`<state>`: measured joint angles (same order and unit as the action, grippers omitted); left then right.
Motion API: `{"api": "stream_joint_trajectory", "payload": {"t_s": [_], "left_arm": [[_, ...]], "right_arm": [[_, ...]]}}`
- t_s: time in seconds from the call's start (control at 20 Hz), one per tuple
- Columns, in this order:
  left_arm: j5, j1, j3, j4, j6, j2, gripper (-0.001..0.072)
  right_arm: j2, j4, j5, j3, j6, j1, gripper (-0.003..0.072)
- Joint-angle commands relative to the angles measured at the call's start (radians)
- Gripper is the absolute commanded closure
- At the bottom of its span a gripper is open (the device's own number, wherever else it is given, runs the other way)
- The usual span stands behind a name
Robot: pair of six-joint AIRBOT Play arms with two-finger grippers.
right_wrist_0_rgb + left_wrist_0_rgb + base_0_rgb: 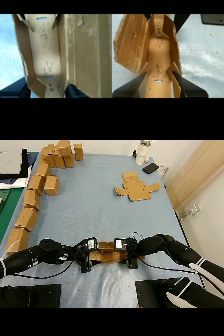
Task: Fold the box.
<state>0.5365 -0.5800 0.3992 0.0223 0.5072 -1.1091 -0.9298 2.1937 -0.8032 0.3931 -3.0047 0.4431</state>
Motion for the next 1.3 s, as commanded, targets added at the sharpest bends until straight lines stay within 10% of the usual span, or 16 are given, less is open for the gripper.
{"api": "stream_joint_trajectory", "payload": {"t_s": [0.0,0.05,0.2,0.6,0.95,1.25], "left_arm": [[-0.013,0.002,0.001,0.018,-0.061,0.008,0.0553],[-0.042,0.002,0.001,0.073,-0.123,0.029,0.0696],[-0.115,0.006,0.001,0.342,-0.537,0.142,0.0697],[0.154,0.106,-0.003,1.186,-2.131,0.552,0.0697],[0.248,0.160,-0.066,1.177,-2.437,0.476,0.0699],[0.016,-0.022,-0.063,1.067,-2.435,0.262,0.0699]], "right_arm": [[0.001,0.002,0.001,0.000,0.001,0.000,0.0176],[0.001,0.002,0.001,0.000,0.001,0.000,0.0176],[0.001,0.002,0.001,0.000,0.001,0.000,0.0176],[0.001,0.002,0.001,0.000,0.001,0.000,0.0176],[0.001,0.002,0.001,0.000,0.001,0.000,0.0176],[0.001,0.002,0.001,0.000,0.001,0.000,0.0176]]}}
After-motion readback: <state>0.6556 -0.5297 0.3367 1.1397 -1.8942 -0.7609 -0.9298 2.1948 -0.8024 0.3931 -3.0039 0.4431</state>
